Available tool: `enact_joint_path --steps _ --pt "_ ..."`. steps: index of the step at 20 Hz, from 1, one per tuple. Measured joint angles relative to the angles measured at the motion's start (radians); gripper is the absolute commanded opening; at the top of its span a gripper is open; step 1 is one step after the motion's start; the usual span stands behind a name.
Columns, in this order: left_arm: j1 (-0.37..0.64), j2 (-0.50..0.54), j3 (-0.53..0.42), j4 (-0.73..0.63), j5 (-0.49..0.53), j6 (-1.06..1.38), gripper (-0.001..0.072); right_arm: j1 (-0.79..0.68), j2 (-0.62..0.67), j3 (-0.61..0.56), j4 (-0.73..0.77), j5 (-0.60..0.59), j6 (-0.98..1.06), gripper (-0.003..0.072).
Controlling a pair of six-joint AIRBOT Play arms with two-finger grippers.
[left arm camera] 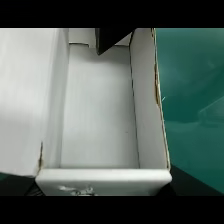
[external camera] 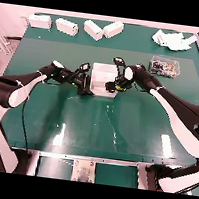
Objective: Fold the box and place the chain.
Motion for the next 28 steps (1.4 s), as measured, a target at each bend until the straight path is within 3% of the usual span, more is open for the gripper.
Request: enact_joint_path --steps 11,17,22,28 --pt "0.002 0.000 0.000 0.002 -0.002 -0.001 0.0469 -0.050 0.071 0.033 -0.098 0.001 0.003 0.0478" --pt "0.002 0.000 0.000 0.003 -0.002 0.000 0.0469 -0.119 0.145 0.041 -0.241 -0.029 -0.006 0.0478" --pt "0.002 0.000 0.000 0.003 -0.002 0.000 0.0468 -0.272 0.153 0.042 -0.288 -0.156 -0.007 0.0479" --pt "0.002 0.000 0.000 0.003 -0.002 0.000 0.0468 -0.463 0.088 0.044 -0.229 -0.369 -0.055 0.0480"
